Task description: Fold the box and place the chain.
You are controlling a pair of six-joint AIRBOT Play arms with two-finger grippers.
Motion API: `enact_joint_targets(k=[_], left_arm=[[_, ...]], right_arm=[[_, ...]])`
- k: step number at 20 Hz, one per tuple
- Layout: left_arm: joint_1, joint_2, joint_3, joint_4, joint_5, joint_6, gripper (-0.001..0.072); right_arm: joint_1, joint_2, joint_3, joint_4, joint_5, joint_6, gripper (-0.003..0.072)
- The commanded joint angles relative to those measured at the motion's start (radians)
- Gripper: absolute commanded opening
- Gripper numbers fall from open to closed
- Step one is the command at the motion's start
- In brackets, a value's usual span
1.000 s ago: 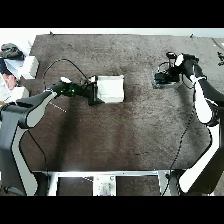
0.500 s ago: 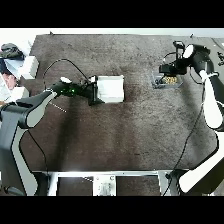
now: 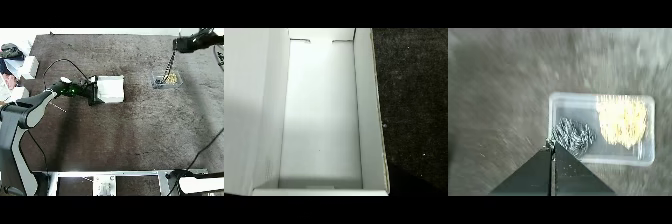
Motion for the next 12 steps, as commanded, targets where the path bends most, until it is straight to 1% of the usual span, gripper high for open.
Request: enact_joint_targets(k=[1, 7, 12], left_arm=[[0.000, 0.001, 0.000, 0.000, 0.000, 0.000, 0.0418], [0.000, 0.001, 0.000, 0.000, 0.000, -0.001, 0.0418], [0.000, 0.001, 0.000, 0.000, 0.000, -0.001, 0.0418]], right_arm=[[0.057, 0.140, 0.001, 0.002, -0.029, -0.036, 0.0012], [0.177, 0.292, 0.001, 0.002, -0.177, -0.070, 0.0011], [0.307, 0.350, 0.001, 0.003, -0.286, -0.124, 0.0011]])
